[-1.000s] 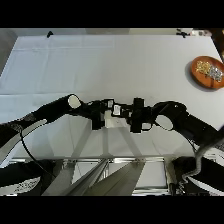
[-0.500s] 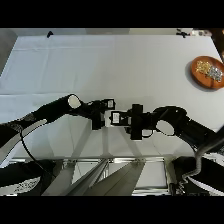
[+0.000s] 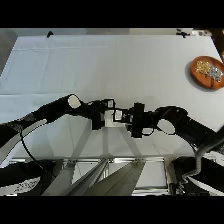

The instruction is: Fold the box and place the chain.

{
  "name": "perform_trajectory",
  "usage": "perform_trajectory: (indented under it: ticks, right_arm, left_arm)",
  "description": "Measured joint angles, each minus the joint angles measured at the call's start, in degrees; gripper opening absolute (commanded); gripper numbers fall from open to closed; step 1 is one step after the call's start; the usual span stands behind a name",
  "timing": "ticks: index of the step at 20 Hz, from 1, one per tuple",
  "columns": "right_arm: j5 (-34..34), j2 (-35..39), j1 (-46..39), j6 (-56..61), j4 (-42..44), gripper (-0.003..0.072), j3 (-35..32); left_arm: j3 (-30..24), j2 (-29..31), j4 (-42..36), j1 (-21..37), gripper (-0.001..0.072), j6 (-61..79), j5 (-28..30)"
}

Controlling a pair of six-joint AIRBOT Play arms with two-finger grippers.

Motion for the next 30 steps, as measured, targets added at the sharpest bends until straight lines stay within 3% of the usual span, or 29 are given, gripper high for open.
perform_trajectory:
  ticks: [3, 10, 12, 20, 30]
  right_arm:
    - [-0.4, 0.2, -0.2, 0.1, 0.1, 0.04, 0.0]
    - [-2.8, 0.3, -2.4, 0.1, 0.1, 0.0398, 0.0]
    - [-2.7, 0.3, -2.6, -0.3, 0.3, 0.0334, 0.0]
    - [2.0, 0.3, -1.4, -8.2, 4.6, 0.033, 0.0]
    - [1.7, -1.9, -1.4, -10.2, 4.3, 0.0316, 0.1]
  left_arm:
    - [0.0, 0.0, 0.0, 0.0, 0.0135, 0.0, 0.0]
    - [0.0, 0.0, 0.0, 0.0, 0.0135, 0.0, 0.0]
    - [0.0, 0.0, 0.0, 0.0, 0.0135, 0.0, 0.0]
    - [0.0, 0.0, 0.0, 0.0, 0.0135, 0.0, 0.0]
    - [0.0, 0.0, 0.0, 0.0, 0.0135, 0.0, 0.0]
